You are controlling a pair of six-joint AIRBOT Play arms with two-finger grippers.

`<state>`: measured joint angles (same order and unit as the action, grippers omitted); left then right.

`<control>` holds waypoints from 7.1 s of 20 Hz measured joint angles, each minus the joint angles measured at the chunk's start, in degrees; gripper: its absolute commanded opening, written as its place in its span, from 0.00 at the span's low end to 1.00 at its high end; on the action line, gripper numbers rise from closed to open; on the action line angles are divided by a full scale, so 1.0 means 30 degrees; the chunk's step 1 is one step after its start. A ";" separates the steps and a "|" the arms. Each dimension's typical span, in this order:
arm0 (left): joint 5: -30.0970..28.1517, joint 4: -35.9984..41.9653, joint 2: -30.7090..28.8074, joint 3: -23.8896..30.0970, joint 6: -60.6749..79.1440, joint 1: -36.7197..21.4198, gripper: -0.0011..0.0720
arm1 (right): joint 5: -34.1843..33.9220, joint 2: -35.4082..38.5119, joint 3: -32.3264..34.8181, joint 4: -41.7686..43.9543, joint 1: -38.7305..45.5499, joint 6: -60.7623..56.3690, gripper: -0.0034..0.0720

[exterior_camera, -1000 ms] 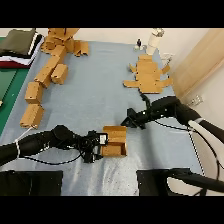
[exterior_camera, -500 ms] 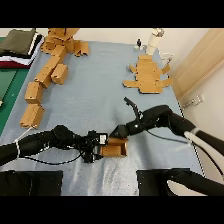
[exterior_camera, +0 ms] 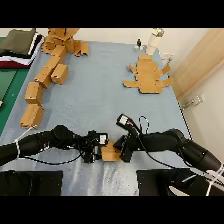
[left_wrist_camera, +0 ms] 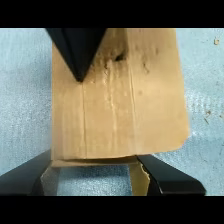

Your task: Fold the box.

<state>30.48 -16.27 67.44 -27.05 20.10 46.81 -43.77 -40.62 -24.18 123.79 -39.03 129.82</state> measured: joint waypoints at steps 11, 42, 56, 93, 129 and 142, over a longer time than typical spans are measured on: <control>-0.0007 0.0000 0.0000 0.0000 0.0000 0.0000 0.74 | 0.4299 0.2557 0.1326 -0.6783 -0.5588 -0.0860 0.52; -0.0007 0.0007 0.0000 0.0000 -0.0022 0.0000 0.74 | 0.3279 0.2237 0.1792 -1.0601 -0.6572 0.1559 0.62; 0.0029 -0.0029 0.0000 0.0000 0.0022 -0.0007 0.74 | 0.3592 0.2856 0.1479 -1.2218 -0.6914 0.1770 0.46; 0.0000 -0.0007 0.0000 0.0000 0.0007 0.0000 0.74 | 0.0568 0.5122 0.0044 -1.0841 -0.7606 -0.3606 0.37; -0.0015 0.0000 0.0000 0.0007 0.0000 0.0000 0.74 | 1.1132 0.3220 0.6011 -0.4160 -0.7264 -3.2618 0.05; -0.0007 0.0000 0.0007 0.0000 0.0000 0.0000 0.74 | 0.7890 0.6397 0.4532 -0.8247 -0.7125 -3.2691 0.05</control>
<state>30.46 -16.27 67.46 -27.05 20.10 46.81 -20.10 -21.43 -10.59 99.04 -60.40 31.75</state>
